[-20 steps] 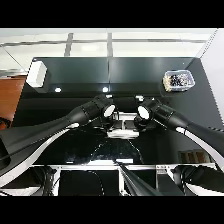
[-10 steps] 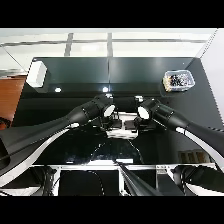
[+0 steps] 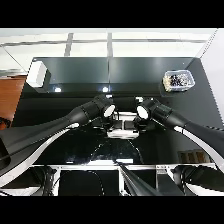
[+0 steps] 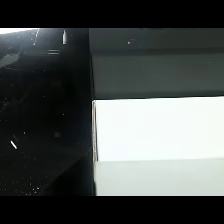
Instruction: Fold the box and place the chain.
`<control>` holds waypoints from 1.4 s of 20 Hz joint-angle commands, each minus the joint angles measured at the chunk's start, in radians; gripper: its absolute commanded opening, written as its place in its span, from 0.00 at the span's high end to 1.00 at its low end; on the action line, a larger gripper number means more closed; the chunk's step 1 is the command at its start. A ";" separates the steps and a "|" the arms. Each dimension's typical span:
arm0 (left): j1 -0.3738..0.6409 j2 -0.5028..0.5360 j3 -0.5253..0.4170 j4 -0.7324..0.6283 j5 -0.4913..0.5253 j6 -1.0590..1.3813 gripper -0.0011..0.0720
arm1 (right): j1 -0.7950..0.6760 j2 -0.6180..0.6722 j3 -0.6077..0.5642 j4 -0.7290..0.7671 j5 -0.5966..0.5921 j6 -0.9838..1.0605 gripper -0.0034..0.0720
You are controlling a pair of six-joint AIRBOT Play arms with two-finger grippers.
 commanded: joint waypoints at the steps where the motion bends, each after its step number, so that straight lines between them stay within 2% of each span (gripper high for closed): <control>1: 0.000 0.000 0.001 0.003 0.005 0.002 0.95 | 0.000 0.000 0.001 -0.004 -0.006 -0.004 0.93; 2: 0.000 0.000 0.001 0.003 0.005 0.002 0.95 | 0.000 0.002 0.003 -0.005 -0.006 -0.004 0.88; 3: 0.000 0.000 0.001 0.003 0.005 0.002 0.95 | 0.000 0.007 0.005 -0.002 -0.006 -0.003 0.53; 4: 0.000 0.000 0.001 0.003 0.005 0.002 0.95 | 0.000 0.015 0.007 -0.002 -0.005 -0.004 0.30; 8: 0.001 0.000 0.001 0.003 0.005 0.002 0.95 | 0.000 0.113 0.020 -0.007 0.031 -0.071 0.30; 12: 0.001 0.000 0.001 0.003 0.005 0.002 0.95 | -0.002 0.330 0.034 -0.077 0.041 -0.095 0.30; 15: 0.001 0.000 0.001 0.003 0.005 0.002 0.95 | -0.023 0.491 0.035 -0.354 0.064 -0.094 0.30; 18: 0.001 0.000 0.001 0.003 0.004 0.002 0.95 | -0.089 0.523 0.024 -0.758 0.103 -0.095 0.30; 19: 0.001 0.000 0.001 0.003 0.004 0.002 0.95 | -0.145 0.522 0.002 -0.819 0.039 -0.095 0.30; 22: 0.001 0.000 0.001 0.003 0.004 0.002 0.95 | -0.375 0.512 -0.102 -0.812 -0.314 -0.014 0.30; 24: 0.001 0.000 0.001 0.003 0.005 0.002 0.95 | -0.511 0.465 -0.146 -0.731 -0.522 0.058 0.00; 26: 0.001 0.000 0.001 0.003 0.005 0.003 0.95 | -0.612 0.357 -0.130 -0.529 -0.647 0.019 0.00; 28: 0.001 0.000 0.001 0.003 0.005 0.003 0.95 | -0.673 0.204 -0.014 -0.423 -0.632 -0.021 0.02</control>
